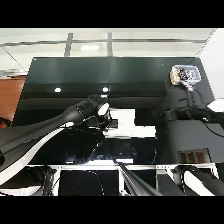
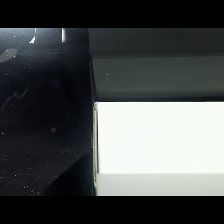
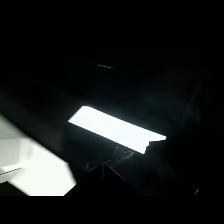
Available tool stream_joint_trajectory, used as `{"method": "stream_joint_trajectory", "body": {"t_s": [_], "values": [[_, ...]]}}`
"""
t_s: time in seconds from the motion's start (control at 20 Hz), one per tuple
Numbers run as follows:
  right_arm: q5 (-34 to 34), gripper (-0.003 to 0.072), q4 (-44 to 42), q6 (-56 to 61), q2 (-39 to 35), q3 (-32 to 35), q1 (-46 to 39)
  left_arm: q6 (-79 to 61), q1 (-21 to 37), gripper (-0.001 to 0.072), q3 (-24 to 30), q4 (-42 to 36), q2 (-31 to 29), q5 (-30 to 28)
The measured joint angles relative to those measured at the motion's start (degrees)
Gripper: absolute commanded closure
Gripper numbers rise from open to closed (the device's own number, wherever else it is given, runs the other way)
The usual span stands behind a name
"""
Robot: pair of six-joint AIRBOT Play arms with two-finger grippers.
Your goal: Fold the box and place the chain.
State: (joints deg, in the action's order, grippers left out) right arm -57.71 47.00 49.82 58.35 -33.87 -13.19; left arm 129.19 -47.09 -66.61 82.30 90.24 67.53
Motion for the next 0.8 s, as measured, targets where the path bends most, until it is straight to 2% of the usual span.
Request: {"method": "stream_joint_trajectory", "body": {"t_s": [0.15,0.25,0.5,0.7,0.75,0.8], "values": [[-1.4,0.0676,-2.4,5.9,1.3,6.1,-9.1,0.0,0.0,0.0682,0.0,0.1,0.0,0.0],[-3.2,0.0676,-5.6,6.3,3.7,9.1,-10.3,0.0,0.0,0.0682,0.0,0.1,0.0,0.0],[-7.1,0.0676,-12.1,2.0,10.9,11.9,-2.4,0.0,0.2,0.0682,0.0,0.1,0.0,0.0],[-8.1,0.0673,-20.1,-3.6,13.2,11.6,4.2,0.0,0.7,0.0682,0.0,0.0,0.0,0.1],[-8.3,0.0601,-21.1,-4.5,13.4,11.0,5.0,0.0,0.8,0.0682,0.0,0.1,0.0,0.2],[-8.5,0.0292,-22.0,-5.1,13.6,10.2,5.7,0.0,0.8,0.0682,0.0,0.1,0.0,0.2]]}}
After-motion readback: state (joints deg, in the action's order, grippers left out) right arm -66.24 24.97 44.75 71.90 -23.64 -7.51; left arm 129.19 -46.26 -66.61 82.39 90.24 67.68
